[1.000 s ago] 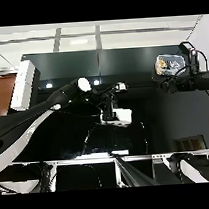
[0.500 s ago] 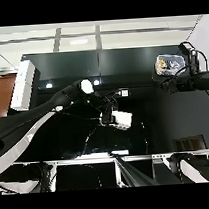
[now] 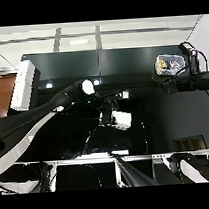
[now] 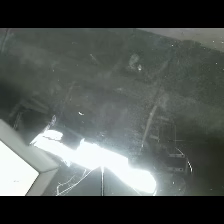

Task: Fold the box and place the chain.

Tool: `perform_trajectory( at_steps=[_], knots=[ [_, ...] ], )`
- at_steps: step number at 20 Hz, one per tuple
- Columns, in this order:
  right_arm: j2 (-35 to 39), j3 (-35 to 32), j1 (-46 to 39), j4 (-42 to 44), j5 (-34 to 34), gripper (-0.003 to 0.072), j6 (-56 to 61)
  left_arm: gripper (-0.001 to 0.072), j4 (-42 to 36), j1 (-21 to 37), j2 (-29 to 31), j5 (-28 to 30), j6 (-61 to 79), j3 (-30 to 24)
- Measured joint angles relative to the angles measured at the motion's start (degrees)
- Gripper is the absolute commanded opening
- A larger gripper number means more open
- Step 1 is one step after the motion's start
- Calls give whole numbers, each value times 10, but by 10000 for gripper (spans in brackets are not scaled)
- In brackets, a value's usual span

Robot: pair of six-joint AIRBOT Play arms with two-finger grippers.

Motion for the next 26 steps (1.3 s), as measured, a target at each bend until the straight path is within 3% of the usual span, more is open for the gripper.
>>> perform_trajectory(
  at_steps=[8,9,10,11,14,16,21,26],
  knots=[
    [0,0,0,0,0,12,2,709,15,-47,-18,86,22,0],
    [0,0,0,0,0,12,2,618,19,-54,-18,99,23,0],
    [0,0,0,-1,0,12,3,453,24,-59,-18,109,22,0],
    [0,0,-1,-2,0,12,4,397,30,-64,-18,114,20,0],
    [0,0,-7,-4,-3,12,13,287,66,-68,-7,121,-33,0],
    [0,0,-17,-4,-3,12,20,285,104,-56,14,115,-89,0],
    [0,0,-38,-4,4,12,32,296,243,35,88,15,-296,-1],
    [0,0,-43,-5,19,12,35,296,312,213,149,-125,-519,-33]
  ],
)
